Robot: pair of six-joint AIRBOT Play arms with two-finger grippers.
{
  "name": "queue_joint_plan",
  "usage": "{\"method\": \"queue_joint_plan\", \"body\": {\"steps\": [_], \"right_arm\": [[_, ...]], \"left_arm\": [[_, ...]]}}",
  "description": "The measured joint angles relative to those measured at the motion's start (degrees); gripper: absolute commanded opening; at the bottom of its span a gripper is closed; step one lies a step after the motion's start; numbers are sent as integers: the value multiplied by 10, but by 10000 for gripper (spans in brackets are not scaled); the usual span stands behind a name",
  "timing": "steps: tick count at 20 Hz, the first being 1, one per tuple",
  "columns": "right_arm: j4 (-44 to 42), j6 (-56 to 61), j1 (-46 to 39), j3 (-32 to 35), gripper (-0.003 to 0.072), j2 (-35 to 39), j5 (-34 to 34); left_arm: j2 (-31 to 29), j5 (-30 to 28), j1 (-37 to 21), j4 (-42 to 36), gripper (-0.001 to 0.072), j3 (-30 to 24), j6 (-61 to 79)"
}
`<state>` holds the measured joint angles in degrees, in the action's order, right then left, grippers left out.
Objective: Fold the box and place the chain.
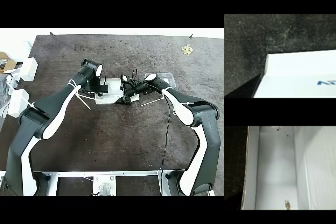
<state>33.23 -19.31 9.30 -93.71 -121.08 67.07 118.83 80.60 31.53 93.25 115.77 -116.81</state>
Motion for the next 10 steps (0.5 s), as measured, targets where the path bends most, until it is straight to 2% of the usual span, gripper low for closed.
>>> {"method": "queue_joint_plan", "body": {"steps": [6, 10], "right_arm": [[0, 0, 0, 0, 447, 0, 0], [0, 0, 0, 0, 447, 0, 0]], "left_arm": [[-33, 20, 0, -3, 325, 3, 34], [-71, 30, 0, 3, 325, 6, 158]]}}
